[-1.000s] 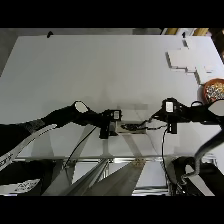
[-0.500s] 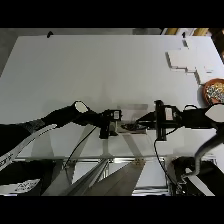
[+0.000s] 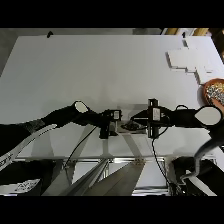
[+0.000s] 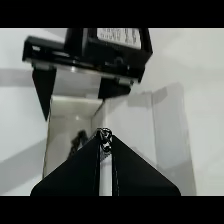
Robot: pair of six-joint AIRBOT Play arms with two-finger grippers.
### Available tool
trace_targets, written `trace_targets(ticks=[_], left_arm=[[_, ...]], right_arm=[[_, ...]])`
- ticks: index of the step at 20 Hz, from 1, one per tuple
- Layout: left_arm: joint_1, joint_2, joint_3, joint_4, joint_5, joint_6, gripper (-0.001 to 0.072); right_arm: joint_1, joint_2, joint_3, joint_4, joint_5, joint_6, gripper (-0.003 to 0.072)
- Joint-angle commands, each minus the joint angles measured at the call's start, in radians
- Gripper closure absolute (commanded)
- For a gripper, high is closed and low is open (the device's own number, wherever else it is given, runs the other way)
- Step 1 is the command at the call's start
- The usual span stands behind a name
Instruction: Fold the box and place the chain.
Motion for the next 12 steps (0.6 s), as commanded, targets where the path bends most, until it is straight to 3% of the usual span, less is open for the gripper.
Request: trace_targets(ticks=[1, 2, 3, 4, 7, 9, 12], left_arm=[[0.001, 0.0, 0.0, 0.0, 0.0, 0.0, 0.042], [0.001, 0.0, 0.0, 0.0, 0.0, 0.0, 0.042], [0.001, 0.0, 0.0, 0.0, 0.0, 0.0, 0.042], [0.001, 0.0, 0.0, 0.0, 0.0, 0.0, 0.042], [0.001, 0.0, 0.0, 0.0, 0.0, 0.0, 0.042], [0.001, 0.0, 0.0, 0.0, 0.0, 0.0, 0.042], [0.001, 0.0, 0.0, 0.0, 0.0, 0.0, 0.042]], right_arm=[[0.005, -0.072, -0.021, -0.114, -0.021, 0.037, 0.066], [0.005, -0.099, -0.033, -0.116, -0.02, 0.036, 0.0579], [0.005, -0.126, -0.039, -0.117, -0.02, 0.035, 0.0433], [0.005, -0.137, -0.039, -0.12, -0.021, 0.032, 0.0387], [0.004, -0.09, -0.018, -0.138, 0.015, 0.004, 0.0387], [-0.006, -0.038, 0.01, -0.237, 0.061, 0.006, 0.0388], [-0.139, 0.006, 0.024, -0.325, 0.167, 0.014, 0.0398]])
